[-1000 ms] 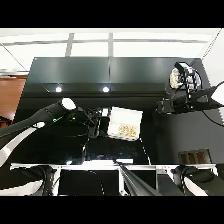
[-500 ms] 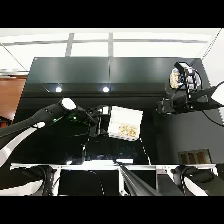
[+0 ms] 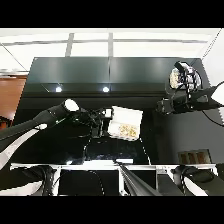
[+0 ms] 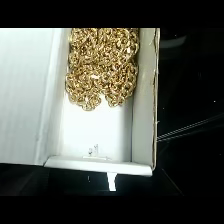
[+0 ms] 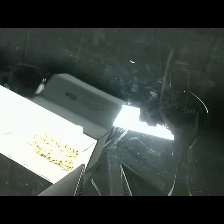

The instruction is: Fold the box and place the chain.

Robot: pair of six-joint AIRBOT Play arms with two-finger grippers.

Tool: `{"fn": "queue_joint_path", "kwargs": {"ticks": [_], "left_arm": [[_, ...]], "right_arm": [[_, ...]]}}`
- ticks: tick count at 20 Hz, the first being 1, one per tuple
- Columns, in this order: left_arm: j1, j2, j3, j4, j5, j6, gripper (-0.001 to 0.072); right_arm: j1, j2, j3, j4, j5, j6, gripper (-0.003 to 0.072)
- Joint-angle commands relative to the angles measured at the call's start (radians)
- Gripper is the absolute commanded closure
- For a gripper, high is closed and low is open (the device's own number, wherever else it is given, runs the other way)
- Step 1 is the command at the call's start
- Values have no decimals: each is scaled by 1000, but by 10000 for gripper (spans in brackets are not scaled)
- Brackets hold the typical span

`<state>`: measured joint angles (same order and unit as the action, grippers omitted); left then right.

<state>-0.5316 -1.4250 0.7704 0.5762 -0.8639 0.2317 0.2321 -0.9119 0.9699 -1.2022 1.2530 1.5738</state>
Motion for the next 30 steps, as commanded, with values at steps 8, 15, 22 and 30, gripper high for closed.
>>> {"fn": "queue_joint_path", "kwargs": {"ticks": [8, 15, 22, 30], "left_arm": [[-8, 0, 1, 18, 116, -216, 227], [-8, 14, 5, 26, 80, -210, 357], [-8, 20, 5, 55, 179, -333, 349], [-9, 23, 4, 73, 241, -422, 348]], "right_arm": [[0, 0, 0, 0, -1, 0, 408], [0, 0, 0, 0, -3, 0, 409], [0, -6, 0, -6, -104, -7, 409], [0, -108, 0, -6, -216, -15, 409]]}}
